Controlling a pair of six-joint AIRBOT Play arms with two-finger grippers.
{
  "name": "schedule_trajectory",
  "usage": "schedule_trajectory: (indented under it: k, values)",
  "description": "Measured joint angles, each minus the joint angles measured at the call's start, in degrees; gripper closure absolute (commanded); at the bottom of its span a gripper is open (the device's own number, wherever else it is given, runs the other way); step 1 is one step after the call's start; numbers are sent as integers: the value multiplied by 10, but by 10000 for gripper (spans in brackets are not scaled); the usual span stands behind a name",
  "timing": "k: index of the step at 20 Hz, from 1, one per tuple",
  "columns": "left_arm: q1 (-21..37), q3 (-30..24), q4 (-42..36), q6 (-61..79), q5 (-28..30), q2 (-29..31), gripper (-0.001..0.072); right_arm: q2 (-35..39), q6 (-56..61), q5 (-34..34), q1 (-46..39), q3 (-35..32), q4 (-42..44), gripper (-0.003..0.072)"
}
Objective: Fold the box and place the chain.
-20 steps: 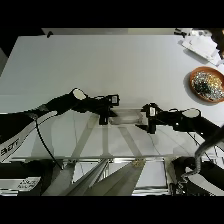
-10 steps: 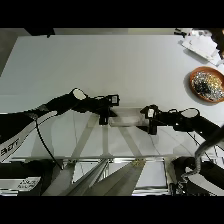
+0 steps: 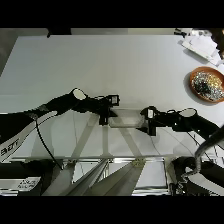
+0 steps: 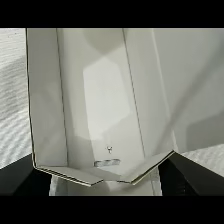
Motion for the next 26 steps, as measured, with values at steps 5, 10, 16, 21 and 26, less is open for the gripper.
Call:
schedule_trajectory:
  k: [5,10,16,21,26]
  values:
    - [0,0,0,0,0,0,697,-5,-6,6,0,6,3,48]
    - [0,0,0,0,0,0,697,-15,-9,5,0,9,4,114]
    - [0,0,0,0,0,0,697,-27,-20,5,0,16,0,152]
    - [0,0,0,0,0,0,697,-36,-25,0,0,18,-10,155]
    - [0,0,0,0,0,0,697,-38,-25,-2,0,18,-16,267]
